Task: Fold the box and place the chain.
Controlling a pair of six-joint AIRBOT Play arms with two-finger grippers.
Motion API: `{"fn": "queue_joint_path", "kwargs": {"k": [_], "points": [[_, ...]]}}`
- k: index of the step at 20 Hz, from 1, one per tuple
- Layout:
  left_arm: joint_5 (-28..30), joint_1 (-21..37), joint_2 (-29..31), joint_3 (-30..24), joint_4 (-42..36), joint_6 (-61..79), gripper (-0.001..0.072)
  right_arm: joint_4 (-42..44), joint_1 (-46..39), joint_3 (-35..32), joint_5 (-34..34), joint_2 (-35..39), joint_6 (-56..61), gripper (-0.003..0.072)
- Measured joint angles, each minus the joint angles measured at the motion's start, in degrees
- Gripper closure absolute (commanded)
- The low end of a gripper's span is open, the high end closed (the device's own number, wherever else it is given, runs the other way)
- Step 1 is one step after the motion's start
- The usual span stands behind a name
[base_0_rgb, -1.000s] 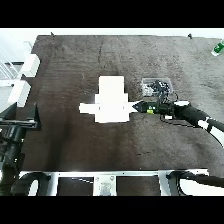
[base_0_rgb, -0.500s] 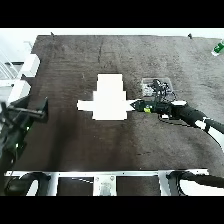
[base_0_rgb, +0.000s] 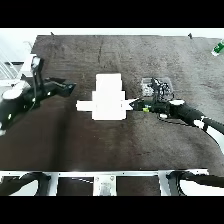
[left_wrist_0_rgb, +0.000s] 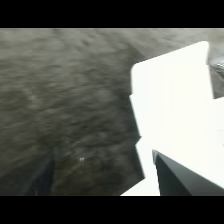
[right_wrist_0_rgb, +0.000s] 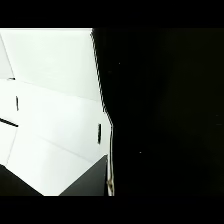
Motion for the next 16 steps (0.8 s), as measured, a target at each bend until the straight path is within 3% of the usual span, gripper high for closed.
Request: {"fn": "queue_joint_path", "kwargs": {"k": [4,8,12,16], "points": [[-16.57,-0.02,-15.28,18.64,13.25,-14.53,0.0001,-0.04,0.37,0.00,-0.28,-0.13,-0.81,0.0669],[-28.70,-0.68,-26.14,33.22,19.17,-23.69,0.0001,-0.04,0.50,0.00,-0.46,-0.15,-1.11,0.0669],[-35.28,-3.93,-34.01,43.82,26.27,-30.23,0.0002,-0.07,0.50,0.00,-0.50,-0.15,-1.20,0.0669],[-37.13,-6.91,-39.08,49.77,29.66,-33.70,0.0002,-0.07,0.50,0.00,-0.52,-0.15,-1.25,0.0668]]}}
